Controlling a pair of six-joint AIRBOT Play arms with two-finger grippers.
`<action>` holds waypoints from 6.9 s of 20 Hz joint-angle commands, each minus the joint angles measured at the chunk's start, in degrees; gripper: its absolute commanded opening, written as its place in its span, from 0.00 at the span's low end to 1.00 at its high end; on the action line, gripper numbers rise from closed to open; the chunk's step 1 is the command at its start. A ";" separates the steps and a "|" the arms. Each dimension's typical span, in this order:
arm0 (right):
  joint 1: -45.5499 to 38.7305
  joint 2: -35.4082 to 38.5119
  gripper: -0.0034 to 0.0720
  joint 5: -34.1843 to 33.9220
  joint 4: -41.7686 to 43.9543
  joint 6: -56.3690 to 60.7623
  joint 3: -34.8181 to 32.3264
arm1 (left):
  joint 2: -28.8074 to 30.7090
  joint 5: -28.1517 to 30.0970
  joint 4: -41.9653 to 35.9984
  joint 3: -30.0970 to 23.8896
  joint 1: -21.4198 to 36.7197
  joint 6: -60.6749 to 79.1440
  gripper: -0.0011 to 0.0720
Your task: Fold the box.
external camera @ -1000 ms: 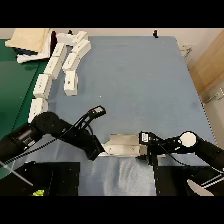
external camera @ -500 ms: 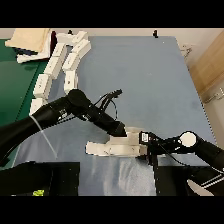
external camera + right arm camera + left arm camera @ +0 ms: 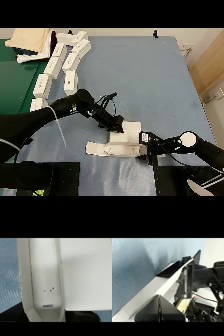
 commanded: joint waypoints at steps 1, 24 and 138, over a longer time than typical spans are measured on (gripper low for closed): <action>0.07 0.07 0.73 0.00 0.00 -0.02 0.04 | -3.61 -1.38 2.99 0.04 0.35 -2.86 0.03; 0.07 0.07 0.73 0.00 -0.02 -0.04 0.04 | 12.90 -5.09 4.02 -0.35 0.33 11.47 0.03; 0.07 0.07 0.72 0.00 -0.24 -0.04 0.04 | 39.06 11.76 2.93 -35.39 0.04 -11.15 0.04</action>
